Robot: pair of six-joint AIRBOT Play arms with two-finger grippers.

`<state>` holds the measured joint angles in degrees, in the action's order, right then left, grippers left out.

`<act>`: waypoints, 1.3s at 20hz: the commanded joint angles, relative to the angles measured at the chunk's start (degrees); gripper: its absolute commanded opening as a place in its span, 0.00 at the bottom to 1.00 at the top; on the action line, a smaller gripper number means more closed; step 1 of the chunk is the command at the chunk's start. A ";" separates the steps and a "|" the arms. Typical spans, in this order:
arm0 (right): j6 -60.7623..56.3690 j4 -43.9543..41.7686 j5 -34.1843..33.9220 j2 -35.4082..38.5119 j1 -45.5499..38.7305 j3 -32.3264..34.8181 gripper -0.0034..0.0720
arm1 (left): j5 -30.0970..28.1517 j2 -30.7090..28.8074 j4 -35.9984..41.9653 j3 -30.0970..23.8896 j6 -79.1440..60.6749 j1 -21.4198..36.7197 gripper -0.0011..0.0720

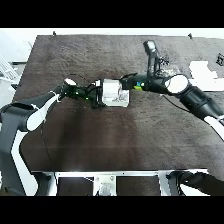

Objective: Fold the box and place the chain.

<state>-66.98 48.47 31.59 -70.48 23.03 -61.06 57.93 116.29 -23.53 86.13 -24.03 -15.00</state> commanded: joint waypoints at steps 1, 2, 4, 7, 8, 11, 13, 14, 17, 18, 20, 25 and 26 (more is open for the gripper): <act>0.00 0.04 -0.74 -4.42 0.11 3.17 0.07 | 0.00 0.00 0.00 0.00 0.00 0.02 0.34; 0.00 0.04 -1.05 -6.21 0.04 3.17 0.07 | -0.04 -0.02 0.00 0.00 0.00 0.02 0.34; 0.00 0.02 -3.06 -9.22 0.07 3.15 0.07 | -0.04 0.00 0.00 0.00 0.00 0.02 0.34; 0.04 0.11 -3.74 -10.95 0.04 3.13 0.33 | -0.04 0.00 0.00 0.00 0.00 0.02 0.34; 0.20 0.26 -3.76 -10.88 0.00 2.75 0.61 | -0.04 -0.02 0.00 0.00 0.00 0.02 0.34; 1.95 0.24 -3.63 -10.38 0.00 -0.48 0.48 | -0.04 0.00 0.00 0.00 0.00 0.02 0.34; 2.78 0.26 -2.03 -8.31 0.00 -4.28 0.49 | -0.04 -0.02 0.00 0.00 0.00 0.02 0.34; 4.81 0.31 -0.76 -6.51 -0.02 -6.58 0.49 | -0.04 -0.02 0.00 0.00 0.00 0.02 0.34; 14.29 4.07 1.46 -1.44 -1.14 -11.82 0.17 | -0.04 0.00 0.00 0.00 0.00 0.02 0.34; 15.82 6.23 1.49 -0.48 -2.36 -12.98 0.20 | -0.04 -0.02 0.00 0.00 0.00 0.02 0.34; 21.18 7.26 1.49 -0.35 -5.88 -14.58 0.26 | -0.04 -0.02 0.00 0.00 0.00 0.02 0.34; 47.19 -3.13 9.68 -6.12 -14.88 -17.16 0.20 | -0.37 0.00 0.00 0.00 0.00 0.02 0.34; 51.34 -6.93 13.53 -8.85 -16.61 -18.53 0.20 | -0.39 -0.02 0.00 0.00 0.00 0.02 0.34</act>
<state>-31.57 49.74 37.08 -75.16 11.09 -76.99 57.80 116.29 -23.51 86.13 -24.03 -15.00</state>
